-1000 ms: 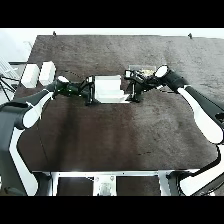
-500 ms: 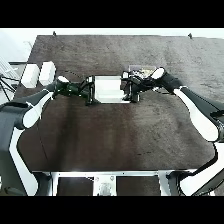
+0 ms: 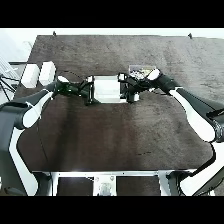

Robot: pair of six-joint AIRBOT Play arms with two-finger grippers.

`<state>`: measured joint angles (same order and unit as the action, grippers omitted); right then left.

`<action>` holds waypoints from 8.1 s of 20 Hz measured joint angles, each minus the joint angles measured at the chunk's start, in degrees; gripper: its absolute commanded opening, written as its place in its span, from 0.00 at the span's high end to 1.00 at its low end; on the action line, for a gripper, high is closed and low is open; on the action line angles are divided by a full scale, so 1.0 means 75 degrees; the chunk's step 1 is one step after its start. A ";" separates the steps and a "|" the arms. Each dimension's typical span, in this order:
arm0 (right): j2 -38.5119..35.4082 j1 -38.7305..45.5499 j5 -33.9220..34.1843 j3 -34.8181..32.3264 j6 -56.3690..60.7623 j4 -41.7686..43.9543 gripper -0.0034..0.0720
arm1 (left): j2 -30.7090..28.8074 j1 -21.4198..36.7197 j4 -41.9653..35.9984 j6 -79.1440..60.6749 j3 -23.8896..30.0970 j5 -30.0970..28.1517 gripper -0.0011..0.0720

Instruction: Fold the box and place the chain.

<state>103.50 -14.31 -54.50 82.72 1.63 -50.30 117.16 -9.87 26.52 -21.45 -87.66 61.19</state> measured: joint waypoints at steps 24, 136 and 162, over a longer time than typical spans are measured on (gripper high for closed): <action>0.0122 -0.0195 -0.0015 0.0009 -0.0396 0.0484 0.54 | 0.0000 -0.0012 -0.0003 -0.0006 0.0000 -0.0015 0.13; 0.1078 -0.1332 -0.1434 0.2600 1.3551 -0.4374 0.47 | 0.0000 -0.0017 -0.0006 0.0003 0.0000 -0.0012 0.13; 0.1795 -0.1801 -0.2678 0.3724 1.4743 -0.5129 0.88 | 0.0000 -0.0009 0.0003 0.0003 0.0000 0.0012 0.13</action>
<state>116.97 -27.81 -74.59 110.65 112.20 -88.77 117.16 -9.93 26.55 -21.43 -87.66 61.28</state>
